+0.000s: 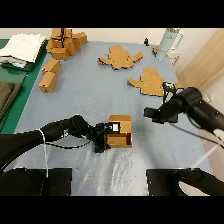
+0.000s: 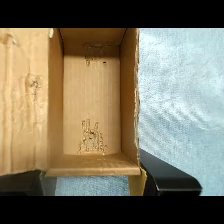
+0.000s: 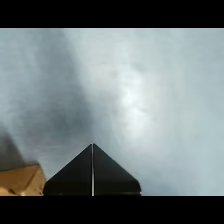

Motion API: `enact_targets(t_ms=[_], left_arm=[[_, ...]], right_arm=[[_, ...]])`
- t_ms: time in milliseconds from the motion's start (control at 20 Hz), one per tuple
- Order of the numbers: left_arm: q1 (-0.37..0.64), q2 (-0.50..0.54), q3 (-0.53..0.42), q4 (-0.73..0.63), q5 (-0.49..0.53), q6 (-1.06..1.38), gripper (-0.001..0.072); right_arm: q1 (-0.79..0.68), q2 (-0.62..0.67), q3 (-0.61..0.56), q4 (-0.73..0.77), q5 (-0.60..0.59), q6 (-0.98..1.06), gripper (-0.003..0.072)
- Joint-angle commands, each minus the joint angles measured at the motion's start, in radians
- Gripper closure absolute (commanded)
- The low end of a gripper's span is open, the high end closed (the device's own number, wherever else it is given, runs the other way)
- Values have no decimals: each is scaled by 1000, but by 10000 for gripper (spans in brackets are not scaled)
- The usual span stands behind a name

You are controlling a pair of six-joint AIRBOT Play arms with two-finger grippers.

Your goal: Fold the box.

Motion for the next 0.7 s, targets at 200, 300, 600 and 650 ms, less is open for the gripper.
enact_targets(t_ms=[200, 300, 600, 650], left_arm=[[0, 0, 1, 0, 0, 0, 232], [0, 0, 1, 0, 0, 0, 232], [0, 0, 1, 0, 0, 0, 232], [0, 0, 1, 0, 1, 0, 232]], right_arm=[[-440, -417, 22, 1192, -62, -1135, 684], [-380, -470, 27, 1203, -96, -1209, 684], [-189, -415, 7, 1183, -223, -1390, 684], [-165, -386, -11, 1172, -223, -1405, 684]])
